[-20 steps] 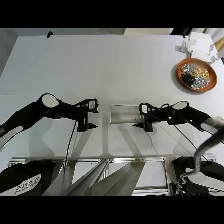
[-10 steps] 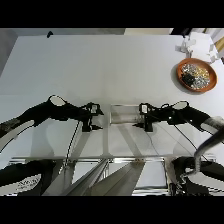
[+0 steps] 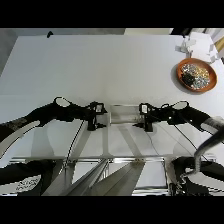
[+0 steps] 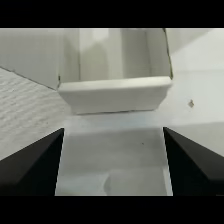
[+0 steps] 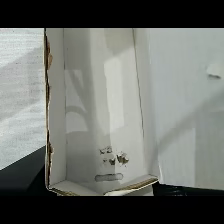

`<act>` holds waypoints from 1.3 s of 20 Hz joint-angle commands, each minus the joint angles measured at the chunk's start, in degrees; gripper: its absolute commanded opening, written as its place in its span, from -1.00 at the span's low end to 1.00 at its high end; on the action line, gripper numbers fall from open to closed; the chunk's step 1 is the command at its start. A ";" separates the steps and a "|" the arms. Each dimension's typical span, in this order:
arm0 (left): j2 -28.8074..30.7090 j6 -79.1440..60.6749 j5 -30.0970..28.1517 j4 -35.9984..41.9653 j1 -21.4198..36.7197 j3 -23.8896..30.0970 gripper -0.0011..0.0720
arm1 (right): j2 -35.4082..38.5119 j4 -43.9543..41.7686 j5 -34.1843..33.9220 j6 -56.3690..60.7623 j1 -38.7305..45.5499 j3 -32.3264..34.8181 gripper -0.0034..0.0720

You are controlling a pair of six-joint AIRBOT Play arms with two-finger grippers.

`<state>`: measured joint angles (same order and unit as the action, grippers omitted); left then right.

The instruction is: Fold the box and place the chain.

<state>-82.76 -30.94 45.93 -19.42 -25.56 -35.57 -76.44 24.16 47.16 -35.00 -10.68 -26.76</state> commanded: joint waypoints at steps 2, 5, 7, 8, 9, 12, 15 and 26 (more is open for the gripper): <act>-0.37 -0.15 -1.22 0.81 -0.72 -0.28 0.95 | 0.02 0.00 0.02 0.02 -0.02 -0.02 0.24; -0.46 -0.15 -1.70 1.36 -2.10 -0.66 0.95 | 0.02 0.00 0.02 0.02 -0.02 -0.02 0.24; -0.68 -0.17 -1.62 1.90 -2.80 -1.38 0.95 | 0.02 0.00 0.02 0.02 -0.02 -0.02 0.24; -0.68 -0.15 -1.60 1.92 -2.93 -1.60 0.95 | 0.02 0.00 0.00 0.02 -0.02 -0.02 0.24; -0.68 -0.15 -1.57 1.90 -2.91 -1.66 0.95 | 0.02 0.00 0.02 0.02 -0.02 -0.02 0.24; -1.16 -0.13 -1.46 2.01 -2.93 -1.66 0.95 | 0.02 0.00 0.02 0.02 -0.02 -0.02 0.24; -2.62 -0.13 -0.72 2.54 -3.41 -1.66 0.95 | 0.02 0.00 0.00 0.02 -0.02 -0.02 0.24; -3.10 -0.79 -0.76 6.14 -3.98 -2.21 0.93 | 0.02 0.00 0.00 0.02 -0.02 -0.02 0.24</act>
